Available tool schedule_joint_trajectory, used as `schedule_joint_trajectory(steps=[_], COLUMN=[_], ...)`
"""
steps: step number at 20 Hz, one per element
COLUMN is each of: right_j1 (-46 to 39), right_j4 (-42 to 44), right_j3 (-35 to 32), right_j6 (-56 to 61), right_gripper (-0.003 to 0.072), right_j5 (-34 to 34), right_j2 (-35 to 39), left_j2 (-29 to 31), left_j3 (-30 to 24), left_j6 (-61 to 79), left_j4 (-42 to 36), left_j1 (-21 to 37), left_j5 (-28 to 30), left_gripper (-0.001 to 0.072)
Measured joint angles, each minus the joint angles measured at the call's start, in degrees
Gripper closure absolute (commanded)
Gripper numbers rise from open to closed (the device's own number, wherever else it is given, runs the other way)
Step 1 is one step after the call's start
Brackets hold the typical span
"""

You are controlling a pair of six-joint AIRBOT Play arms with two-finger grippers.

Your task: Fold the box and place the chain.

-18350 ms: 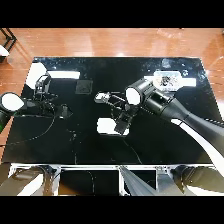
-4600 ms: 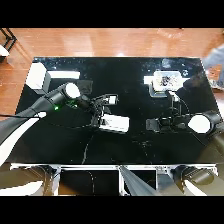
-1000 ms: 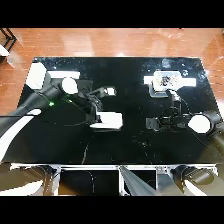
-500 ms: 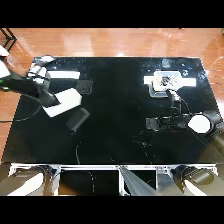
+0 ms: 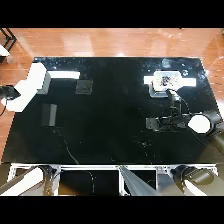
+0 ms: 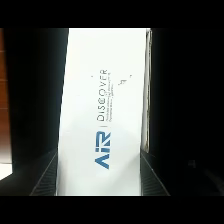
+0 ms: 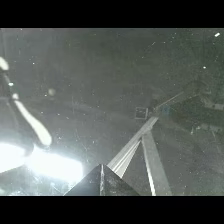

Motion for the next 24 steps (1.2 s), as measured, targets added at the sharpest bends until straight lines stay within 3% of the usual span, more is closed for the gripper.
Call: schedule_joint_trajectory(steps=[10, 11, 12, 19, 20, 21, 22, 23, 24], right_j1=[0.0, 0.0, 0.0, -0.33, -0.61, -1.18, -1.79, -2.58, -3.32], right_j4=[-0.59, -0.72, -0.81, -1.73, -2.19, -3.15, -4.15, -5.2, -6.64], right_j3=[0.0, 0.0, 0.0, 0.5, 1.22, 2.51, 4.22, 6.73, 9.84], right_j6=[0.02, 0.02, 0.02, -0.07, -0.11, -0.28, -0.31, -0.46, -0.5], right_gripper=[0.0666, 0.0666, 0.0666, 0.0666, 0.0666, 0.0666, 0.0666, 0.0667, 0.0667], right_j5=[-1.97, -1.99, -2.1, -1.81, -1.4, -1.03, -0.44, 0.39, 1.9], right_j2=[0.0, 0.0, 0.0, 0.0, 0.0, 0.0, 0.0, -0.02, 0.0], left_j2=[-10.62, -11.34, -12.11, -13.09, -12.68, -12.13, -11.39, -10.49, -9.42], left_j3=[0.0, 0.0, 0.0, 3.04, 4.13, 5.29, 6.58, 7.74, 8.68], left_j6=[-1.57, -1.57, -1.57, -2.45, -3.52, -4.85, -6.34, -7.74, -8.66], left_j4=[-1.05, -1.25, -1.4, -2.01, -2.99, -4.79, -6.99, -8.85, -10.23], left_j1=[2.99, 2.86, 2.6, 1.31, 1.25, 1.07, 0.66, -0.15, -1.27], left_j5=[8.09, 8.57, 8.9, 8.41, 7.78, 6.45, 5.16, 3.65, 1.97], left_gripper=[0.0678, 0.0429, 0.0066, 0.007, 0.0096, 0.0153, 0.0323, 0.0546, 0.0692])
